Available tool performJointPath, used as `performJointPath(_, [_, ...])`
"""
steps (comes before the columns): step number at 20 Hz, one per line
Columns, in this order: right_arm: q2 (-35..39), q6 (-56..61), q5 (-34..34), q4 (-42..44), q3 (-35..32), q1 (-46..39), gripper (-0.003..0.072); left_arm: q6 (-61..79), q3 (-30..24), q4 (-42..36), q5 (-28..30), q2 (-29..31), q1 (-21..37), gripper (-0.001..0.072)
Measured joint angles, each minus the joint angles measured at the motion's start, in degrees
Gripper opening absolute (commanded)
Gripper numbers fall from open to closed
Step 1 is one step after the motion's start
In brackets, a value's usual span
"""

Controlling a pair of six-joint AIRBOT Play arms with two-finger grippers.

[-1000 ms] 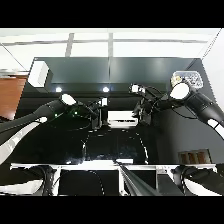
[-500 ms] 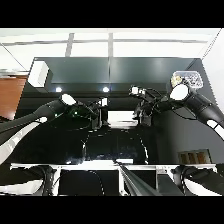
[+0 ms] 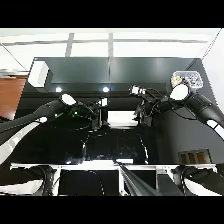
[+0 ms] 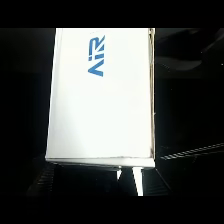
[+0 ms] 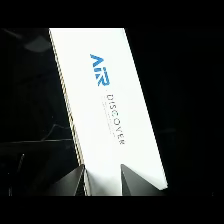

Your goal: Fold the box and place the chain.

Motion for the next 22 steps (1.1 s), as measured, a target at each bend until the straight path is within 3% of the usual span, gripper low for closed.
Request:
performJointPath(14, [-0.13, 2.64, 0.72, -0.35, -1.22, -0.09, 0.0273, -0.13, 0.0, -0.02, 0.0, 0.0, 0.0, 0.036])
performJointPath(17, [1.01, 9.25, 4.15, 0.44, 1.03, -1.42, 0.0017, -0.15, 0.0, -0.04, -0.07, 0.0, 0.0, 0.036])
performJointPath(20, [1.88, 17.99, 9.66, 5.4, 1.09, -4.9, 0.0014, -0.13, 0.0, -0.04, -0.22, 0.0, 0.0, 0.036])
performJointPath(22, [1.97, 20.9, 11.82, 13.0, -1.64, -7.26, 0.0015, -0.13, 0.0, -0.02, -0.33, 0.0, 0.0, 0.036])
